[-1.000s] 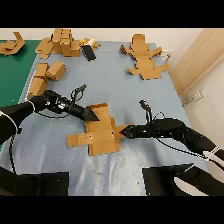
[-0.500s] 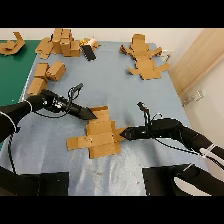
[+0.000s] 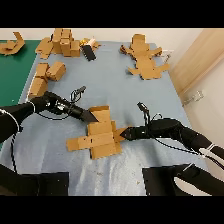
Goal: Fold the box.
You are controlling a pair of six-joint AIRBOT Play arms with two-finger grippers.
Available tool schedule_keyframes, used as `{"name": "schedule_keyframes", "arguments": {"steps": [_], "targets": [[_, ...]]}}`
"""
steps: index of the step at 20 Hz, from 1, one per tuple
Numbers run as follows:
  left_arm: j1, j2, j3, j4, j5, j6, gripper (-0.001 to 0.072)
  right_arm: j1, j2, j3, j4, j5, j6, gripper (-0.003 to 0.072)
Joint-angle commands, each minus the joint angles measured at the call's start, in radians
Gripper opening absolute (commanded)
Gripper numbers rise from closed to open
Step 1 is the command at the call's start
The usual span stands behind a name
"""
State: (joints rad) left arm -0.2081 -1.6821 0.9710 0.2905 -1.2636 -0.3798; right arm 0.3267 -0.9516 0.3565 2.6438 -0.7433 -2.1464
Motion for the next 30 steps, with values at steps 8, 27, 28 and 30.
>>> {"name": "schedule_keyframes", "arguments": {"steps": [8,27,28,30], "targets": [[-0.002,-0.003,0.0,-0.033,-0.001,0.055,0.001,-0.002,-0.001,0.0,-0.001,0.002,0.009,0.0004],[-0.183,0.318,-0.288,-0.224,0.276,0.687,0.0009,-0.26,0.241,0.182,-0.297,-0.056,0.315,0.0004],[-0.186,0.318,-0.296,-0.222,0.275,0.714,0.0009,-0.258,0.241,0.182,-0.294,-0.054,0.315,0.0004],[-0.198,0.318,-0.3,-0.206,0.277,0.755,0.0009,-0.258,0.24,0.182,-0.29,-0.052,0.316,0.0004]]}}
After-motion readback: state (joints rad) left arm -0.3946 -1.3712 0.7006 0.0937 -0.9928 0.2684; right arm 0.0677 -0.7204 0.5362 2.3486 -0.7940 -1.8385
